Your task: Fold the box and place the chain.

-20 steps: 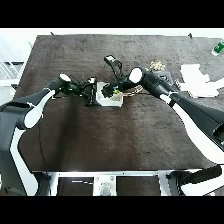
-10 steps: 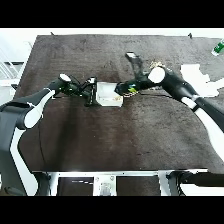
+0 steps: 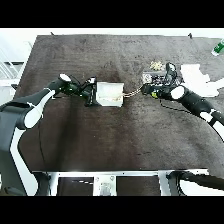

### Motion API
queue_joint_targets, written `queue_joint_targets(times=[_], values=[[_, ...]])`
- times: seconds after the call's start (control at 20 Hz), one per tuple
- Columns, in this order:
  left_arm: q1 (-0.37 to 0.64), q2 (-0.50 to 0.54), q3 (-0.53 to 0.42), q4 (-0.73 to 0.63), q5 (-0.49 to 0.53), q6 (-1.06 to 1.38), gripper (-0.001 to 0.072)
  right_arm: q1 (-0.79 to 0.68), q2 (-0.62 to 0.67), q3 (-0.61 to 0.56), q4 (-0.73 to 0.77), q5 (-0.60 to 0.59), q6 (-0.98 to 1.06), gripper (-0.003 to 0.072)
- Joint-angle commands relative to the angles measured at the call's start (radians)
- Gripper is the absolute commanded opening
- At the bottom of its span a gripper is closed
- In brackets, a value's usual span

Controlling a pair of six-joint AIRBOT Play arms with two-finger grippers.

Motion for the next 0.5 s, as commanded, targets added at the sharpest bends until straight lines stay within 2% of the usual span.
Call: queue_joint_targets(times=[0.0, 0.25, 0.3, 0.35, 0.45], values=[[0.001, 0.001, 0.000, 0.000, 0.000, 0.000, 0.0479, -0.017, -0.080, 0.005, 0.067, -0.093, 0.022, 0.0516], [0.001, 0.001, 0.000, 0.000, 0.000, 0.000, 0.0479, -0.010, -0.211, 0.111, 0.110, -0.094, 0.021, 0.0511], [0.001, 0.001, 0.000, 0.000, 0.000, 0.000, 0.0479, 0.000, -0.233, 0.137, 0.110, -0.094, 0.018, 0.0483], [0.001, 0.001, 0.000, 0.000, 0.000, 0.000, 0.0479, 0.008, -0.253, 0.158, 0.112, -0.093, 0.018, 0.0419], [0.001, 0.001, 0.000, 0.000, 0.000, 0.000, 0.0479, 0.013, -0.291, 0.190, 0.111, -0.094, 0.018, 0.0410]])
